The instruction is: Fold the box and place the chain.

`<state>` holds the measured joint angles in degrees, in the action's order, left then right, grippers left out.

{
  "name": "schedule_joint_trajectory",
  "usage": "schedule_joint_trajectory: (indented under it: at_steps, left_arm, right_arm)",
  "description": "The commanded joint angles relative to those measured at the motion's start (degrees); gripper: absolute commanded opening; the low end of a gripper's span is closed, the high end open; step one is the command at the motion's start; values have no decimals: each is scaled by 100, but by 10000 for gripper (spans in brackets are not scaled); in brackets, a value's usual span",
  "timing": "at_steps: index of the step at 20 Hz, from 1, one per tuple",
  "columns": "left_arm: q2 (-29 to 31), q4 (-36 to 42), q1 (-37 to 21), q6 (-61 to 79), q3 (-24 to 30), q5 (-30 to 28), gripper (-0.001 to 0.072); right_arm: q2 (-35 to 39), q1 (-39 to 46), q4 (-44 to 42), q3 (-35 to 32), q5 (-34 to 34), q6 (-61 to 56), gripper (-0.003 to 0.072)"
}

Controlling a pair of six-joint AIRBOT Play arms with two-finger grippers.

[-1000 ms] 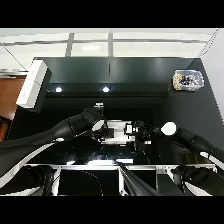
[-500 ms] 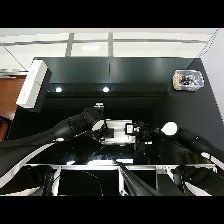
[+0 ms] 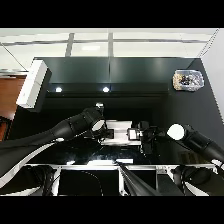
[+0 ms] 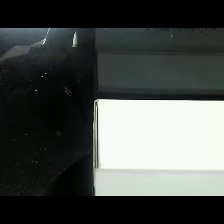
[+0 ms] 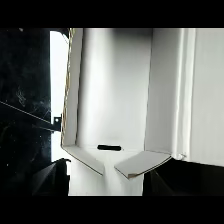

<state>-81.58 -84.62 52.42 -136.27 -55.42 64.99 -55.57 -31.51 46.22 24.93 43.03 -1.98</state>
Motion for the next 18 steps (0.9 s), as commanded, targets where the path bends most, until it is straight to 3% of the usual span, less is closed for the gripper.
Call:
schedule_joint_trajectory:
  at_steps: [1, 2, 3, 4, 10, 12, 18]
  left_arm:
    - [-2, -13, -2, -7, -7, 15, 30]
    - [-2, -13, -2, -7, -7, 11, 30]
    - [-2, -13, -2, -7, -7, 11, 30]
    - [-2, -13, -2, -7, -7, 7, 30]
    - [-4, -13, -2, -9, -7, -42, 30]
    - [-4, -17, -4, -9, -7, -44, 30]
    - [-4, -15, -2, -7, -7, -39, 30]
  right_arm:
    - [39, -17, -33, 4, -103, 13, 470]
    - [35, -15, -225, 4, -245, 17, 434]
    - [26, -17, -461, 4, -328, 17, 262]
    - [4, -17, -713, 2, -323, 20, 231]
    - [-457, -234, -1851, -7, -623, 26, 231]
    - [-588, -365, -1910, -7, -935, 24, 231]
    - [-651, -361, -1915, -7, -944, 24, 230]
